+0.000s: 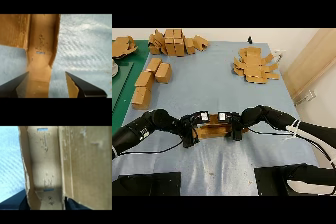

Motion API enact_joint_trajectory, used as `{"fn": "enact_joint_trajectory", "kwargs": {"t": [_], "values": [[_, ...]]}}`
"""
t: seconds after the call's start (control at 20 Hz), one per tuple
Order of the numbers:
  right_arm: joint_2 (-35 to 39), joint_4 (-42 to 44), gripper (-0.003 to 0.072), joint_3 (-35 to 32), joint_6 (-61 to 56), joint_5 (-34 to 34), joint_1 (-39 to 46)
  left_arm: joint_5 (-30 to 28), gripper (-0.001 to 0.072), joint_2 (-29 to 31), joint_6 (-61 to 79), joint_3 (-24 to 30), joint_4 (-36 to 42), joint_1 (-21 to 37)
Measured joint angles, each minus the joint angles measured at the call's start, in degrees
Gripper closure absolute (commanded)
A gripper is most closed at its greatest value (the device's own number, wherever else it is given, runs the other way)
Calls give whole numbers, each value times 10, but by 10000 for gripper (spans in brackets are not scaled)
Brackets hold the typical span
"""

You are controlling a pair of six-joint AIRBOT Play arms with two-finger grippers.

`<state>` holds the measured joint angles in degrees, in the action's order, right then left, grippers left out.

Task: Fold the box.

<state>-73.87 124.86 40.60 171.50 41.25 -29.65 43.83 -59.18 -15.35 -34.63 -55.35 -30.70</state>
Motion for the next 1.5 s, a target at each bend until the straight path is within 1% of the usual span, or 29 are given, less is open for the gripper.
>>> {"fn": "enact_joint_trajectory", "kwargs": {"t": [0.25,0.45,0.5,0.55,0.6,1.1,1.15,1.2,1.25,1.5], "values": [[0,0,147,0,0,0,0,-39,-11,-17,8,2,-7,-19],[0,0,147,0,0,0,0,-66,-11,-22,9,2,-8,-24],[0,0,147,0,0,0,0,-71,60,-23,9,2,-8,-24],[0,0,147,0,0,0,0,-72,170,-24,9,2,-8,-25],[0,0,146,0,0,0,0,-75,222,-24,10,2,-8,-25],[0,0,147,0,0,0,0,-82,226,-25,10,2,6,-26],[0,0,147,0,0,0,0,-83,316,-25,10,2,9,-29],[0,0,147,0,0,0,0,-83,548,-25,10,2,12,-33],[0,0,147,0,0,0,0,-85,592,-25,10,2,12,-38],[0,0,147,0,0,1,0,-96,591,-26,15,2,12,-54]]}}
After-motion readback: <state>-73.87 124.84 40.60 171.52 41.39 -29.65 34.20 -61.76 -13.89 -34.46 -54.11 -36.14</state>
